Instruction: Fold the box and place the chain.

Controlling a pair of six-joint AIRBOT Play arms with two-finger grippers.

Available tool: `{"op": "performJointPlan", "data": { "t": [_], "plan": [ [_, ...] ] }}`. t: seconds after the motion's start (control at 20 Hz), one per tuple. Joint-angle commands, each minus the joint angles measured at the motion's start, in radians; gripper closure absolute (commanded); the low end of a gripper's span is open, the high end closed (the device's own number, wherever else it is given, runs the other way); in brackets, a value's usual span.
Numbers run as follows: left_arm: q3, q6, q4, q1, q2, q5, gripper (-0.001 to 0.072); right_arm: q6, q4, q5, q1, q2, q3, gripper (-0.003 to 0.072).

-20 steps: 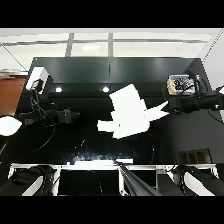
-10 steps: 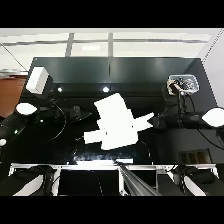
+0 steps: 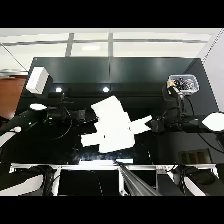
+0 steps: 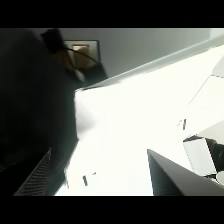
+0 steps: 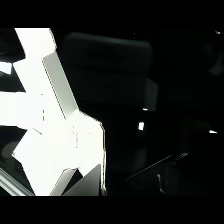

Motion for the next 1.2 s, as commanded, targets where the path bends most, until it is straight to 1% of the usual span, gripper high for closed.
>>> {"op": "performJointPlan", "data": {
  "t": [0.0, 0.1, 0.15, 0.35, 0.4, 0.55, 0.65, 0.7, 0.75, 0.85, 0.9, 0.95, 1.0, 1.05, 1.15],
  "plan": [
    [0.037, 0.136, -0.059, -0.023, -0.084, -0.045, 0.0018, 0.001, 0.018, 0.009, 0.001, 0.001, -0.001, 0.0662],
    [0.072, 0.162, -0.061, -0.031, -0.137, -0.088, 0.0018, 0.002, 0.019, 0.013, 0.001, 0.001, -0.001, 0.0662],
    [0.092, 0.183, -0.06, -0.031, -0.166, -0.133, 0.0018, 0.002, 0.022, 0.014, 0.001, 0.001, -0.001, 0.0662],
    [0.147, 0.336, -0.06, -0.039, -0.275, -0.373, 0.0018, 0.002, 0.04, 0.013, 0.001, 0.001, -0.001, 0.0662],
    [0.148, 0.382, -0.055, -0.046, -0.283, -0.394, 0.0018, 0.002, 0.04, 0.013, 0.001, 0.001, -0.001, 0.0662],
    [0.148, 0.496, -0.034, -0.082, -0.284, -0.39, 0.0018, 0.006, 0.04, 0.013, 0.001, 0.001, -0.001, 0.0662],
    [0.15, 0.523, -0.023, -0.096, -0.284, -0.372, 0.0021, 0.008, 0.04, 0.012, 0.001, 0.001, -0.001, 0.0662],
    [0.156, 0.523, 0.005, -0.101, -0.284, -0.362, 0.0044, 0.008, 0.04, 0.012, 0.001, 0.001, -0.001, 0.0662],
    [0.165, 0.521, 0.051, -0.102, -0.284, -0.35, 0.0101, 0.008, 0.04, 0.012, 0.001, 0.001, -0.001, 0.0662],
    [0.178, 0.515, 0.116, -0.103, -0.284, -0.34, 0.0115, 0.008, 0.039, 0.012, 0.001, 0.001, -0.001, 0.0662],
    [0.184, 0.515, 0.135, -0.103, -0.284, -0.338, 0.0181, 0.008, 0.038, 0.012, 0.001, 0.001, -0.001, 0.0662],
    [0.191, 0.515, 0.149, -0.102, -0.284, -0.336, 0.0228, 0.008, 0.037, 0.012, 0.001, 0.001, -0.001, 0.0662],
    [0.197, 0.515, 0.152, -0.102, -0.284, -0.329, 0.0237, 0.008, 0.036, 0.012, 0.001, 0.001, -0.001, 0.0662],
    [0.203, 0.516, 0.151, -0.102, -0.284, -0.324, 0.0318, 0.008, 0.036, 0.012, 0.001, 0.001, -0.001, 0.0662],
    [0.216, 0.516, 0.15, -0.102, -0.284, -0.328, 0.033, 0.008, 0.036, 0.012, 0.001, 0.001, -0.001, 0.0662]
  ]
}}
